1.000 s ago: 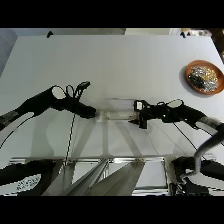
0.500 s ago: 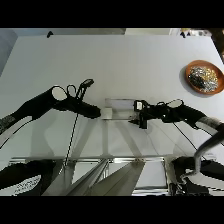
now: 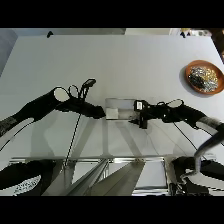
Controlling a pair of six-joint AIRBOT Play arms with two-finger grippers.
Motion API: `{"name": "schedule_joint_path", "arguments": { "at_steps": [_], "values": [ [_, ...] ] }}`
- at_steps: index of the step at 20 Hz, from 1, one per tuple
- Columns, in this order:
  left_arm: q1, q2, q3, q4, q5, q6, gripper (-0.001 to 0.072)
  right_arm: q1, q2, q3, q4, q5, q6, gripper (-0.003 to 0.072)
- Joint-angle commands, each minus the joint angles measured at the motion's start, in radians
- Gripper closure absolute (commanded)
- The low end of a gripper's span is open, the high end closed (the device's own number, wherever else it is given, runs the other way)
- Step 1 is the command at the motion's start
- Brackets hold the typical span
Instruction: Fold the box and place the chain.
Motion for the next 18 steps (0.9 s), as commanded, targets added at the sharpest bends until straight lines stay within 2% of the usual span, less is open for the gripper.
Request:
{"name": "schedule_joint_path", "arguments": {
  "at_steps": [1, 10, 15, 17, 18],
  "values": [
    [0.011, 0.007, 0.002, -0.007, 0.002, 0.0, 0.042, 0.0, 0.001, 0.0, 0.0, 0.0, 0.0, 0.037],
    [0.034, 0.045, 0.002, 0.018, -0.027, -0.008, 0.0437, 0.0, 0.001, 0.0, 0.0, 0.0, 0.0, 0.037],
    [-0.013, 0.036, 0.002, 0.027, 0.008, -0.023, 0.0435, 0.0, 0.001, 0.0, 0.0, 0.0, 0.0, 0.037],
    [-0.043, 0.025, 0.002, 0.045, 0.034, -0.085, 0.0418, 0.0, 0.001, 0.0, 0.0, 0.0, 0.0, 0.037],
    [-0.058, 0.025, 0.002, 0.049, 0.043, -0.095, 0.0384, 0.0, 0.001, 0.0, 0.0, 0.0, 0.0, 0.037]
  ]
}}
